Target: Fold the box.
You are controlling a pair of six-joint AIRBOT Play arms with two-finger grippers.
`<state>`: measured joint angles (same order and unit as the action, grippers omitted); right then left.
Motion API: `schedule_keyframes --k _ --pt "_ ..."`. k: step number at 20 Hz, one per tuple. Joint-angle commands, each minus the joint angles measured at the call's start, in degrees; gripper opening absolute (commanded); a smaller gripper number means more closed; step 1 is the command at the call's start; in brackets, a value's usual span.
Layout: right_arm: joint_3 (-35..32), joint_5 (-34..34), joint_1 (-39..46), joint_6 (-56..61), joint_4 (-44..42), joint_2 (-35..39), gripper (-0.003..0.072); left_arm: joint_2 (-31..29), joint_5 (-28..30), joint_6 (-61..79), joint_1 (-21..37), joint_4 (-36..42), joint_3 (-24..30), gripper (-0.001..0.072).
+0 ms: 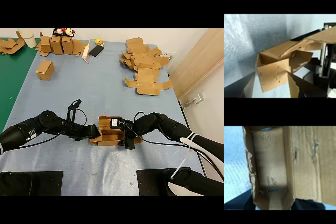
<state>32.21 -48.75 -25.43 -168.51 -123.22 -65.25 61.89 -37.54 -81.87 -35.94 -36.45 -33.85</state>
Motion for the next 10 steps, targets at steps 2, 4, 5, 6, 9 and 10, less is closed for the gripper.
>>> schedule_keyframes --k 2,4,5,6,9,10 --pt "-0.02 0.00 -0.02 0.00 0.00 -0.02 0.0505 0.76 2.95 -19.08 -5.49 -14.75 -3.82 0.0615" --pt "-0.02 0.02 -0.02 0.00 0.00 -0.02 0.0505 2.56 1.97 -23.28 -7.69 -17.86 -5.29 0.0615" --pt "-0.02 0.00 -0.02 0.00 0.00 -0.02 0.0505 3.80 1.38 -24.57 -9.01 -18.73 -6.34 0.0614" --pt "-0.02 0.00 -0.02 0.00 0.00 -0.02 0.0505 4.92 0.98 -25.92 -10.27 -19.74 -7.37 0.0615" --pt "-0.02 0.00 -0.02 0.00 0.00 -0.04 0.0505 7.21 0.63 -33.11 -13.35 -25.38 -9.60 0.0614" --pt "-0.02 0.00 -0.02 0.00 0.00 -0.02 0.0505 7.56 0.33 -35.82 -14.01 -27.50 -10.05 0.0614"
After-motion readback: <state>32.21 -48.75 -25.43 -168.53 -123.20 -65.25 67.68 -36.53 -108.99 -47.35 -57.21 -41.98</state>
